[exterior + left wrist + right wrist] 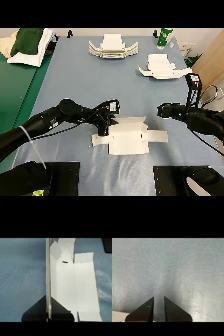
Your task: Fold the box.
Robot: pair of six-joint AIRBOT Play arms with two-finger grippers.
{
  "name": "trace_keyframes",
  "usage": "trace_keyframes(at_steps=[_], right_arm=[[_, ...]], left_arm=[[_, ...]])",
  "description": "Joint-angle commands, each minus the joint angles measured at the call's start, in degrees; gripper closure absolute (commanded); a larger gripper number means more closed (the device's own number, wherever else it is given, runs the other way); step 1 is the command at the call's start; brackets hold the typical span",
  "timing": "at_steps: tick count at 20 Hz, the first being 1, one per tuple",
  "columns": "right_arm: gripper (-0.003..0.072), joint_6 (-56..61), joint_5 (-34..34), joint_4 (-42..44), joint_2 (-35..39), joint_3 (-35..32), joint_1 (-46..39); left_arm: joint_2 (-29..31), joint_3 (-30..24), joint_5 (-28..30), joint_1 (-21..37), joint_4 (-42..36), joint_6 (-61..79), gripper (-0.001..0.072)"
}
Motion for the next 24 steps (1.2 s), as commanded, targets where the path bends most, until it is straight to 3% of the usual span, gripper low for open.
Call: trace_keyframes(at_steps=[1,7,14,17,23,24], right_arm=[[0.0494,0.02,0.04,0.61,-0.04,0.04,0.11],[0.0494,0.02,0.04,1.81,-0.04,0.04,0.11],[0.0494,0.02,0.02,2.27,-0.04,0.04,0.11],[0.0494,0.02,0.02,2.89,-0.04,0.04,0.11],[0.0499,0.02,0.02,2.89,-0.04,0.04,0.11],[0.0553,0.02,0.02,2.89,-0.04,0.04,0.11]], left_arm=[[4.98,-2.71,7.72,-1.92,-1.11,3.56,0.0699],[5.40,-11.17,16.28,-8.22,-1.11,3.48,0.0697],[5.05,-12.44,16.09,-8.20,-1.11,3.04,0.0697],[5.07,-12.44,14.47,-8.20,-1.09,3.04,0.0697],[5.07,-11.74,5.64,-8.17,1.75,-3.91,0.0698],[5.07,-11.02,4.57,-8.15,3.28,-5.68,0.0698]])
